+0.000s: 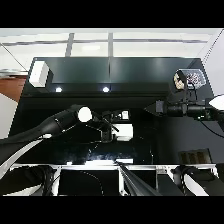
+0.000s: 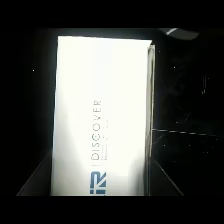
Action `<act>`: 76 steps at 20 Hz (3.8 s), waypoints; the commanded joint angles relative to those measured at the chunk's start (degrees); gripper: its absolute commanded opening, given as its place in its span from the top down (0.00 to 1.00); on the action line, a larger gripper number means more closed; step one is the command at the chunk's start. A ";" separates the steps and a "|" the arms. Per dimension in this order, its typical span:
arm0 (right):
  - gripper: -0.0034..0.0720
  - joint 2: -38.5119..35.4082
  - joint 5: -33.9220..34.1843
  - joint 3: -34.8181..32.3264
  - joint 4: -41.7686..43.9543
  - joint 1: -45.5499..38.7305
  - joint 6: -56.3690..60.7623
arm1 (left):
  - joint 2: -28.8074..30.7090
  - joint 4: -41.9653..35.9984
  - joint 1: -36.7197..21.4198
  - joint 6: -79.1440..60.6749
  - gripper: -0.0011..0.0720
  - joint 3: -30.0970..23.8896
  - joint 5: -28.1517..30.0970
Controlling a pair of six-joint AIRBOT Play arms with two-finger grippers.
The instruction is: Fold the box and place the chain.
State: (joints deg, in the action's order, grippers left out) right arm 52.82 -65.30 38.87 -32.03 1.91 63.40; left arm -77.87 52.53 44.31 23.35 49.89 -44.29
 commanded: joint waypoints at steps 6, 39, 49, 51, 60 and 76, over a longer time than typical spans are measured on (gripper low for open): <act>0.91 -0.04 0.20 0.04 0.02 0.00 0.02 | -3.10 0.13 -0.26 3.56 0.36 0.07 0.59; 0.91 -0.04 1.49 0.04 0.09 0.00 0.04 | -4.22 14.27 -69.29 30.99 0.58 6.56 6.29; 0.91 -0.04 1.55 0.04 0.07 0.00 0.04 | -2.29 14.40 -67.84 31.28 0.02 8.31 6.19; 0.91 -0.04 1.60 0.04 0.07 0.00 0.02 | 1.09 14.38 -67.19 31.28 0.02 9.90 2.12; 0.91 -0.90 -0.68 9.94 -13.09 -3.06 2.56 | 22.73 -1.20 -62.60 34.12 0.94 15.67 -11.37; 0.91 -22.25 15.43 -7.98 -44.94 1.40 25.29 | 47.89 15.85 -32.11 54.27 0.94 -15.02 0.74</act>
State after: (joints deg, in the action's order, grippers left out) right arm 31.00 -50.15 32.08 -75.79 3.22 87.72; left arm -31.97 67.07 11.25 75.59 36.51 -45.28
